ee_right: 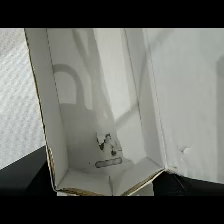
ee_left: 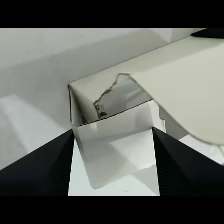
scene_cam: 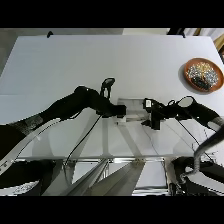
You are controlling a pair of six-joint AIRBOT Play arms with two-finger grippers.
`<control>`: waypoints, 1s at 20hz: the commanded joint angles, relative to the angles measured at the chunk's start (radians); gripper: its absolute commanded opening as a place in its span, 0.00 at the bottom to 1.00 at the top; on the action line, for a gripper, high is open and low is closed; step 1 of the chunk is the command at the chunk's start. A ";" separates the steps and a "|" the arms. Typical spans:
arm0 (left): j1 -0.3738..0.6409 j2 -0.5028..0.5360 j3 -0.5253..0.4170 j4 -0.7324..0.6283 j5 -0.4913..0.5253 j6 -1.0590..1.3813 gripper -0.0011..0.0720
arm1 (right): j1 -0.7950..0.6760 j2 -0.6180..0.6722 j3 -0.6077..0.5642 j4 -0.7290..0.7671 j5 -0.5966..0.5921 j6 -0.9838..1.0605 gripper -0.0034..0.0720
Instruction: Fold the box and place the chain.
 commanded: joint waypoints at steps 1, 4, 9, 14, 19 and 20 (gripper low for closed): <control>-0.013 -0.046 0.058 0.072 0.102 -0.112 0.72 | 0.000 0.001 0.000 0.000 0.000 0.000 0.43; -0.023 -0.087 0.100 0.078 0.127 -0.166 0.72 | 0.000 0.001 0.000 0.000 0.001 0.000 0.43; -0.032 -0.125 0.178 0.185 0.226 -0.335 0.71 | 0.000 0.001 0.000 0.000 0.000 0.000 0.43; -0.032 -0.153 0.226 0.191 0.289 -0.391 0.71 | 0.000 0.001 0.000 0.000 0.000 0.000 0.43; -0.050 -0.166 0.227 0.182 0.282 -0.418 0.71 | 0.000 0.001 0.000 0.000 0.000 0.000 0.43; -0.053 -0.173 0.227 0.171 0.280 -0.421 0.70 | 0.000 0.001 0.000 0.000 0.000 0.000 0.43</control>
